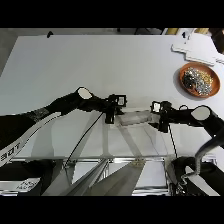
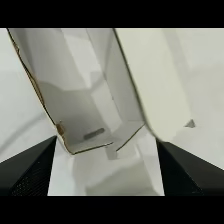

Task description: Fold the box and place the chain.

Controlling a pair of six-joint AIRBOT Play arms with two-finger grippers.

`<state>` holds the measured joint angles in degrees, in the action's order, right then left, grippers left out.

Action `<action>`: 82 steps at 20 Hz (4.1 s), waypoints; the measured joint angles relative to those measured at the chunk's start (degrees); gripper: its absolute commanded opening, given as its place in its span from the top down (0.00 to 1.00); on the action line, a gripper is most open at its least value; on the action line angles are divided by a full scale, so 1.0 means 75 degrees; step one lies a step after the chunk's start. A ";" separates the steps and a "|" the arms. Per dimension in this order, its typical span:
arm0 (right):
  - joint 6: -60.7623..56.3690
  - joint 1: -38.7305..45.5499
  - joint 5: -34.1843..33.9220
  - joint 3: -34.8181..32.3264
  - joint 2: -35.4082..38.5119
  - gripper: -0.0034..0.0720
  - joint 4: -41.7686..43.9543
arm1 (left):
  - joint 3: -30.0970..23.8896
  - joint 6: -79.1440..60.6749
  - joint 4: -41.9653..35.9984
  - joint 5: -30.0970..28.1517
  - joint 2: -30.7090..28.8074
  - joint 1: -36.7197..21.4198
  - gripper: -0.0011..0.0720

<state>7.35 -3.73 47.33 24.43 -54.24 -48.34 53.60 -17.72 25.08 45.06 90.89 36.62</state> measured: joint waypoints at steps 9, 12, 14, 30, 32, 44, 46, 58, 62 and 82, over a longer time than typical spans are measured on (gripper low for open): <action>0.1542 0.0338 0.0545 0.0329 -0.1116 0.08 0.0842 | 0.0000 0.0000 0.0003 0.0023 0.0000 0.0000 0.97; 0.1749 0.0350 0.0682 0.0338 -0.1227 0.09 0.0979 | 0.0003 -0.0003 0.0003 0.0023 0.0000 0.0000 0.97; 0.1798 0.0350 0.0804 0.0329 -0.1256 0.10 0.1023 | 0.0003 -0.0003 0.0003 0.0023 0.0000 0.0000 0.97; 0.1626 0.0353 0.1020 -0.0099 -0.1294 0.22 0.0892 | 0.0003 -0.0012 0.0003 0.0035 0.0000 0.0003 0.97; 0.1626 0.0353 0.0988 -0.0105 -0.1381 0.22 0.0901 | 0.0003 -0.0009 0.0003 0.0032 0.0000 0.0003 0.97; 0.1953 0.0356 0.0787 -0.0102 -0.1818 0.47 0.1268 | 0.0003 -0.0003 0.0003 0.0026 0.0000 0.0003 0.97; 0.1999 0.0356 0.0772 -0.0102 -0.1845 0.50 0.1265 | 0.0003 -0.0003 0.0003 0.0026 0.0000 0.0003 0.97; 0.2022 0.0356 0.0755 -0.0102 -0.1865 0.50 0.1227 | 0.0003 0.0000 0.0003 0.0026 0.0000 0.0003 0.97; 0.2025 0.0356 0.0755 -0.0102 -0.1868 0.50 0.1224 | 0.0003 -0.0003 0.0003 0.0026 0.0000 0.0003 0.97; 0.2017 0.0347 0.0758 -0.0108 -0.1877 0.50 0.1227 | -0.0006 0.1169 0.1824 -0.0119 -0.1110 -0.0201 0.76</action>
<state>22.48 -1.13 53.01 23.62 -68.31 -39.13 53.56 -8.95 38.76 44.16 82.56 35.11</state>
